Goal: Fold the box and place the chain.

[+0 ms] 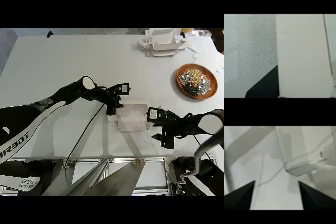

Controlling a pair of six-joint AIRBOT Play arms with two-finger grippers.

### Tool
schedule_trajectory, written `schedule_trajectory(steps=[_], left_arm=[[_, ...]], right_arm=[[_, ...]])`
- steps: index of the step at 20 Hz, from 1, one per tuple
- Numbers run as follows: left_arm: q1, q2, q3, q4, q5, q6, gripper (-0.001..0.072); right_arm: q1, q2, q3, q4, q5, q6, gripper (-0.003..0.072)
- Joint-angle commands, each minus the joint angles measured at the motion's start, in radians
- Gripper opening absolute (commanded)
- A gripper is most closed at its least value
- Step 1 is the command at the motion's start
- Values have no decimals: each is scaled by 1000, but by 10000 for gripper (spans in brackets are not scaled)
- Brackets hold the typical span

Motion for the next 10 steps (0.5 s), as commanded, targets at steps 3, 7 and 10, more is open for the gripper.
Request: schedule_trajectory(steps=[3, 7, 10], left_arm=[[0, 0, 0, 0, 0, 0, 9], [0, 0, 0, 0, 0, 0, 9], [0, 0, 0, 0, 0, 0, 9]], right_arm=[[20, -17, -143, -53, -372, -249, 658], [117, -62, -195, -53, -472, -359, 658], [120, -114, -195, -48, -524, -367, 665]])
